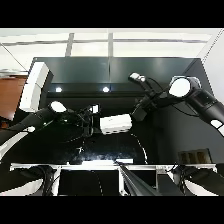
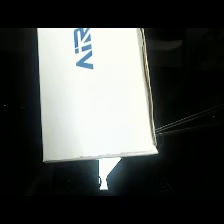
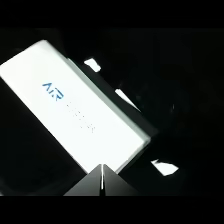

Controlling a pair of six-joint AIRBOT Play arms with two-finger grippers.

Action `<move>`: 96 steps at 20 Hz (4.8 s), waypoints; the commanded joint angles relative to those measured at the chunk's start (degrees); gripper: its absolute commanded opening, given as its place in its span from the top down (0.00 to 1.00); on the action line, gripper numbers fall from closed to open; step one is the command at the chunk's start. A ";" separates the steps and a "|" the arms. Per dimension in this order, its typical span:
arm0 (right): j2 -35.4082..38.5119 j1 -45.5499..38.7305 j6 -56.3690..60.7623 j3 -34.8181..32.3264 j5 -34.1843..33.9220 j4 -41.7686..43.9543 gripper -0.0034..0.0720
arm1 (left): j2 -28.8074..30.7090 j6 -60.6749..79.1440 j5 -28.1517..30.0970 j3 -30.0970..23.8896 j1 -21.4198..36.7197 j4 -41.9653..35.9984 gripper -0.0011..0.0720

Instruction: Fold the box and place the chain.

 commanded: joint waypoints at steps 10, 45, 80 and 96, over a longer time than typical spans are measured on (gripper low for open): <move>-14.43 -4.59 11.82 -5.79 3.34 32.41 0.91 | -0.04 -0.09 0.04 -0.02 0.00 2.51 0.17; -5.70 -10.64 12.44 -0.09 4.72 28.30 0.91 | 6.62 -7.61 -0.07 0.04 0.09 3.02 0.00; 0.63 -25.09 10.25 -0.09 8.17 22.27 0.91 | 0.98 -27.69 6.75 10.64 -14.16 10.29 0.00; 0.63 -25.09 9.68 -0.09 7.28 22.25 0.91 | -2.27 -40.46 0.48 12.20 -14.38 21.14 0.60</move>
